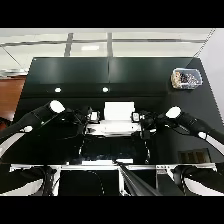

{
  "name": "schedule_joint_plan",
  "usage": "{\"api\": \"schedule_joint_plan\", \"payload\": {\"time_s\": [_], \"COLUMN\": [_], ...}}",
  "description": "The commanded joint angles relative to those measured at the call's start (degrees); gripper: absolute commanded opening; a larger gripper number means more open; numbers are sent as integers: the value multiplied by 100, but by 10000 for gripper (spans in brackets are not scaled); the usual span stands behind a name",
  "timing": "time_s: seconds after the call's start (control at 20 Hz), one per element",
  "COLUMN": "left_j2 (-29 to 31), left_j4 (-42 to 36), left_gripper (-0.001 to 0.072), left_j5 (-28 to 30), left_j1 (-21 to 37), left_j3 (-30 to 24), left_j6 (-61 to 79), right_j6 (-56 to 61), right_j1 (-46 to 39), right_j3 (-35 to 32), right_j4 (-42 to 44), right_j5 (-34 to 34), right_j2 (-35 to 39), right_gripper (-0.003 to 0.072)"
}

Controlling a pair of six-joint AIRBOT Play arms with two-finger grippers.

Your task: Fold the box and place the chain.

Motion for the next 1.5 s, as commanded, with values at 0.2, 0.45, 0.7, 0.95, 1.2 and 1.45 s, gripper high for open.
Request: {"api": "schedule_joint_plan", "payload": {"time_s": [0.2, 0.45, 0.7, 0.95, 1.2, 1.45], "left_j2": [168, 289, 275, 243, 42, 44], "left_j4": [22, -343, -802, -719, -715, -1167], "left_gripper": [677, 677, 676, 670, 561, 460], "left_j5": [-422, -597, -776, -732, -492, -404], "left_j1": [9, 9, 2, -83, -367, -431], "left_j3": [9, 9, -4, -4, -4, -2], "left_j6": [-114, -337, -367, -459, -608, -970], "right_j6": [0, 0, 0, 0, 0, 0], "right_j1": [0, 0, 0, 0, 0, 0], "right_j3": [7, 7, 7, 7, 7, 7], "right_j4": [0, 0, 0, 0, 0, 2], "right_j5": [0, 2, 2, 2, 2, 0], "right_j2": [0, 0, 0, 0, 0, 0], "right_gripper": [324, 324, 324, 324, 324, 324]}}
